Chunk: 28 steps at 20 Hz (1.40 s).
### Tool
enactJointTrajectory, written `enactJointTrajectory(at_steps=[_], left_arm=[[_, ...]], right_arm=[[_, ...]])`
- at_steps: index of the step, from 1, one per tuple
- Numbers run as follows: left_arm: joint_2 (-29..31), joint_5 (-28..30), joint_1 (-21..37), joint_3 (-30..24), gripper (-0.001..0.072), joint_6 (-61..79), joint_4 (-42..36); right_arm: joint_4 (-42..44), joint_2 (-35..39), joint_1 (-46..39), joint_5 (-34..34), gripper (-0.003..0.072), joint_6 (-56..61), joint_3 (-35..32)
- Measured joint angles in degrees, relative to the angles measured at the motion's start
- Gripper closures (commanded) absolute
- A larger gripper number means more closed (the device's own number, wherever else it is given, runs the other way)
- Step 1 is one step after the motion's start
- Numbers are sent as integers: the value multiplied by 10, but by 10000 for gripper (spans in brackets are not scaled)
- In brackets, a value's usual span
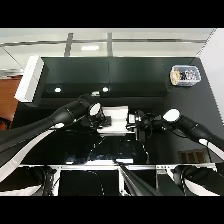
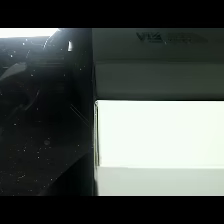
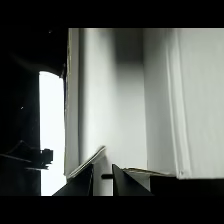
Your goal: Fold the box and place the chain.
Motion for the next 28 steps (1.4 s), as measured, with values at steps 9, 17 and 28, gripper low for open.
enactJointTrajectory(at_steps=[9, 17, 28], left_arm=[[0, 1, 0, 0, 683, 0, 0], [0, 2, 0, 0, 683, -1, 0], [0, 3, 2, 0, 683, 0, -1]], right_arm=[[53, -20, 29, -54, 529, -3, 0], [50, -21, 30, -75, 634, 77, 0], [-219, 134, -248, 141, 677, 706, 39]])
